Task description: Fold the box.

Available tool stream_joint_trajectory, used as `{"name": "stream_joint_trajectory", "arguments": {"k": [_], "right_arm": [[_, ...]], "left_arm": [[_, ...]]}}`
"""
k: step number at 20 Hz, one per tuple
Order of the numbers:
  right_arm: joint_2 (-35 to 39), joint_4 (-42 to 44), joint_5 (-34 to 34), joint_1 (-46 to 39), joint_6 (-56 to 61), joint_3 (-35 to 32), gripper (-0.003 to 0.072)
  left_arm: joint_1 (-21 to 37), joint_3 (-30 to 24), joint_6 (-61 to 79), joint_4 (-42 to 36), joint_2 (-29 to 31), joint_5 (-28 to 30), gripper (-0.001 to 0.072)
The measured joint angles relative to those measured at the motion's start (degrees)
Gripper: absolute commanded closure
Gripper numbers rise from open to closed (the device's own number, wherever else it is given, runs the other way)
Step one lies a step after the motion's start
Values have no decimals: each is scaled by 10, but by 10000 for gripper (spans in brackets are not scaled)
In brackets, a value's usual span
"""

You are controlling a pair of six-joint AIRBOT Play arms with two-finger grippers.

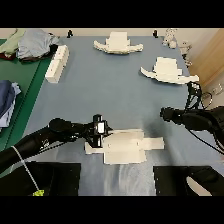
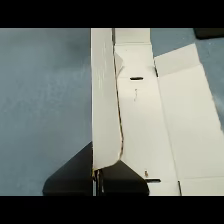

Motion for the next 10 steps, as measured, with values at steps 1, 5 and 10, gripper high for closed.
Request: {"name": "stream_joint_trajectory", "arguments": {"k": [1,5,10], "right_arm": [[0,1,1,0,0,0,424],[0,3,2,0,0,0,424],[0,7,2,0,0,0,424]], "left_arm": [[0,7,16,0,9,12,701],[-3,12,58,-1,49,46,702],[-63,-25,71,-19,63,77,699]]}}
